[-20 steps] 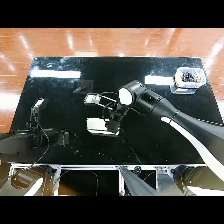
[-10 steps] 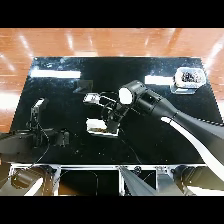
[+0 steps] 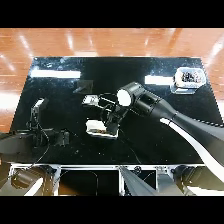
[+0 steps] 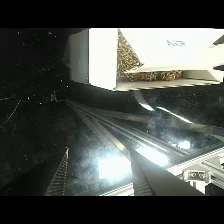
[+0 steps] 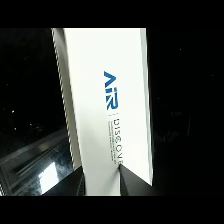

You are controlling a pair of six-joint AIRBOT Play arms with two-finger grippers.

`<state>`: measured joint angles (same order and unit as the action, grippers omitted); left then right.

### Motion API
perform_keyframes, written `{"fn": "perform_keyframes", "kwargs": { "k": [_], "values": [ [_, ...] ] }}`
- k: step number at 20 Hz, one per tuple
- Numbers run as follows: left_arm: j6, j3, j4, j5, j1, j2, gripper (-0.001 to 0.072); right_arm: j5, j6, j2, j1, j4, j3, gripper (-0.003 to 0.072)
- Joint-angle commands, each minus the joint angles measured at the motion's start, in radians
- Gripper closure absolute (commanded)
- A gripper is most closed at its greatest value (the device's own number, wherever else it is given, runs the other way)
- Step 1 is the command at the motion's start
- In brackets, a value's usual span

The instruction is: Fold the box and place the chain.

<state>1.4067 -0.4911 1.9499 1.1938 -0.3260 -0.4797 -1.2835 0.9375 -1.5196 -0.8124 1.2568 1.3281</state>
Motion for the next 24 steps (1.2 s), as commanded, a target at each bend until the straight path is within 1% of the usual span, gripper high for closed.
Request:
{"fn": "perform_keyframes", "kwargs": {
  "k": [1, 2, 3, 4, 5, 20, 24],
  "values": [
    [0.000, 0.000, 0.000, -0.001, 0.001, -0.001, 0.0215, -0.003, 0.014, -0.001, -0.002, 0.004, 0.000, 0.0469],
    [0.000, 0.000, 0.000, -0.001, 0.001, -0.001, 0.0215, -0.003, 0.019, -0.001, -0.002, 0.004, 0.000, 0.0341],
    [0.000, 0.000, 0.000, -0.001, 0.001, -0.001, 0.0215, -0.002, 0.030, -0.001, -0.002, 0.004, 0.000, 0.0310],
    [0.000, 0.000, 0.000, -0.001, 0.001, -0.001, 0.0216, 0.002, 0.035, -0.001, -0.002, 0.004, 0.000, 0.0388],
    [0.000, 0.000, 0.000, -0.001, 0.001, -0.001, 0.0215, 0.002, 0.035, -0.001, -0.002, 0.004, 0.000, 0.0423],
    [0.000, 0.000, 0.000, -0.001, 0.001, -0.001, 0.0216, 0.005, 0.039, -0.015, -0.031, 0.042, -0.002, 0.0424],
    [0.000, 0.000, 0.000, -0.001, 0.001, -0.001, 0.0215, -0.017, 0.015, -0.015, -0.031, 0.041, -0.002, 0.0423]
  ]
}}
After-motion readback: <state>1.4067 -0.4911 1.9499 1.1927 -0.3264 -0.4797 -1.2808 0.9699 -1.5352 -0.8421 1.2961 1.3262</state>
